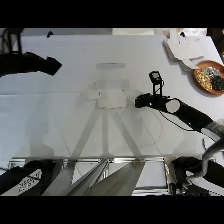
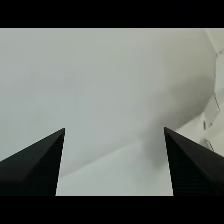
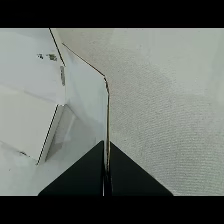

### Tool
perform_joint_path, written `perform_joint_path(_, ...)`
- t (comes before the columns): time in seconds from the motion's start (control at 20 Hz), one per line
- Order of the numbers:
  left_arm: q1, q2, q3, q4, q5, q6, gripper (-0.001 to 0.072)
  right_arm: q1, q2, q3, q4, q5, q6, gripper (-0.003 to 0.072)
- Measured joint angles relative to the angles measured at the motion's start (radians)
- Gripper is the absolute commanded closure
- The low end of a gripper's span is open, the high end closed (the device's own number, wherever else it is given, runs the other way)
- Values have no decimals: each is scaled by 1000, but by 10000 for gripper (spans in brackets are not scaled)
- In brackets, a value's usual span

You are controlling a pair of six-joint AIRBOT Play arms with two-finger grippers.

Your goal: Fold the box and place the chain.

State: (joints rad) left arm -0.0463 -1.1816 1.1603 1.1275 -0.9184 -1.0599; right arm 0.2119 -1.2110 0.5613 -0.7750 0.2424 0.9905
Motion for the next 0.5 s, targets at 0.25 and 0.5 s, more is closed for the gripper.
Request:
perform_joint_path(0.25,-24,-310,218,-176,-136,218,16,0,0,0,0,0,0,675)
perform_joint_path(0.5,-44,-580,430,-264,-281,318,16,0,0,0,0,0,0,675)
